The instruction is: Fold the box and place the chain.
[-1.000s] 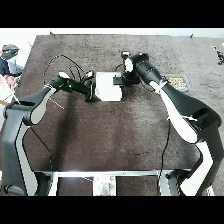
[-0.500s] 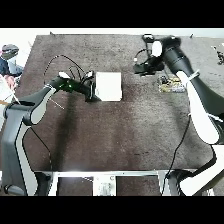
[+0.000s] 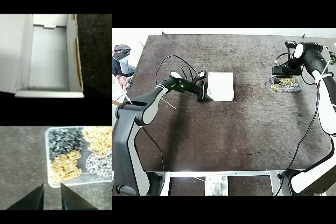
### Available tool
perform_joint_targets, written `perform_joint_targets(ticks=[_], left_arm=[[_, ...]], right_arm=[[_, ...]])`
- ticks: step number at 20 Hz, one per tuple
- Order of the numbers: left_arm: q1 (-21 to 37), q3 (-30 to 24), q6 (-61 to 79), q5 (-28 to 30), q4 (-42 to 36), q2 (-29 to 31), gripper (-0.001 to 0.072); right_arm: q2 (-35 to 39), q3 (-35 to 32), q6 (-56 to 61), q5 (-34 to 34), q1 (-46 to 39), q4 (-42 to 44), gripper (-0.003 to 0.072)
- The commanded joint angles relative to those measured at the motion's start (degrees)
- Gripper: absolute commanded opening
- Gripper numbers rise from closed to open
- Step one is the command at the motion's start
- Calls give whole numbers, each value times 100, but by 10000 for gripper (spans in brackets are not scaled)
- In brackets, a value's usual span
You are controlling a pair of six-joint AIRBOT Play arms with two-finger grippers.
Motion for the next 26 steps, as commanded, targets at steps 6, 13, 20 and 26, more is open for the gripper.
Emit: perform_joint_targets(ticks=[6,13,20,26], left_arm=[[2,2,-2,0,2,4,469],[0,0,-2,0,2,4,469],[2,2,-2,0,2,4,469],[2,0,0,0,2,4,469]], right_arm=[[-483,-28,-205,-83,-271,175,227],[-595,-26,-310,-330,-273,348,227],[-782,-26,-310,-83,-271,380,224],[-730,-15,-308,-85,-271,363,26]])
